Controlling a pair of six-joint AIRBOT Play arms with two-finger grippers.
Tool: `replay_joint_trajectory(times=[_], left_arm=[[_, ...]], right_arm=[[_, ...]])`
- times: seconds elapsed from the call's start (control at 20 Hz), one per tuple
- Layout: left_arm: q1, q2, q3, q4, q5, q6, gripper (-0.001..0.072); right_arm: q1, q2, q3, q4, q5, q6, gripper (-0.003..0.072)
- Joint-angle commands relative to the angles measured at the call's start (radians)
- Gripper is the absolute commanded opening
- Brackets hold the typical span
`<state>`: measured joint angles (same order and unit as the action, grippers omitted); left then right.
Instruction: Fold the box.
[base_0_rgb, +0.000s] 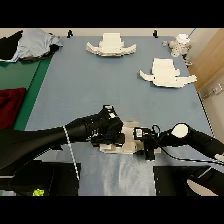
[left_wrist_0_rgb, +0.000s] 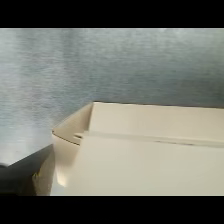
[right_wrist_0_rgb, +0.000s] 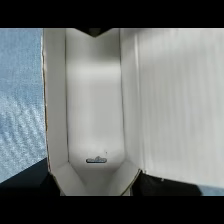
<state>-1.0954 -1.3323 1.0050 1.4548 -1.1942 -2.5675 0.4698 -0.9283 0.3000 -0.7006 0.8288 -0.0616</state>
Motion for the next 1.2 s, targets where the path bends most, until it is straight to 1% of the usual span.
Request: replay_joint_trajectory(times=[0.0, 0.25, 0.6, 0.7, 1.05, 1.15], left_arm=[[0.000, 0.002, 0.004, -0.074, 0.051, 0.040, 0.0691], [0.000, 0.013, 0.004, -0.132, 0.050, 0.070, 0.0691], [0.000, 0.024, 0.005, -0.137, 0.050, 0.069, 0.0689], [0.000, 0.024, 0.005, -0.143, 0.049, 0.070, 0.0583], [0.000, 0.024, 0.005, -0.146, 0.051, 0.070, 0.0585], [0.000, 0.024, 0.005, -0.156, 0.063, 0.071, 0.0619]], right_arm=[[0.000, 0.001, 0.001, 0.000, 0.000, 0.001, 0.0528], [0.000, 0.001, 0.001, 0.000, 0.000, 0.001, 0.0528], [0.000, 0.001, 0.001, 0.000, 0.000, 0.001, 0.0528], [0.000, 0.001, 0.001, 0.000, 0.000, 0.001, 0.0528], [0.000, 0.001, 0.001, 0.000, 0.000, 0.001, 0.0528], [0.000, 0.001, 0.001, 0.000, 0.000, 0.001, 0.0527]])
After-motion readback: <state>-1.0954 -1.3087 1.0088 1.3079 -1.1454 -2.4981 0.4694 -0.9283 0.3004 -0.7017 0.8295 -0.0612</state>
